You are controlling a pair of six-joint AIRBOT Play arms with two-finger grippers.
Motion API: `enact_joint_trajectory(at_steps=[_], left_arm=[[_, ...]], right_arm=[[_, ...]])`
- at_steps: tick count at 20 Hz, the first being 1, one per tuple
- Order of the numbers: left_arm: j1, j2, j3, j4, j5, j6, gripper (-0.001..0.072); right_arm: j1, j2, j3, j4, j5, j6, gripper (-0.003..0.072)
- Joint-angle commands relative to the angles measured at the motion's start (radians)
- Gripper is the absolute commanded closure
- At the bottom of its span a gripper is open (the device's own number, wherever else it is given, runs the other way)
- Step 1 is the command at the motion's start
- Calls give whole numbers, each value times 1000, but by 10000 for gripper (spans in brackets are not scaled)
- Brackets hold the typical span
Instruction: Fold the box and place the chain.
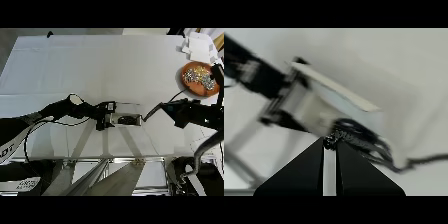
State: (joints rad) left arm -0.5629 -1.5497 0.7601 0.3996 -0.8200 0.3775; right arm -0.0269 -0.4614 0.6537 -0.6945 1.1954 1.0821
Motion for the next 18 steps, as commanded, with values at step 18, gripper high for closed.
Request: enact_joint_trajectory(at_steps=[18], left_arm=[[0,0,1,0,0,0,362]], right_arm=[[439,-466,5,-1,-346,-110,672]])
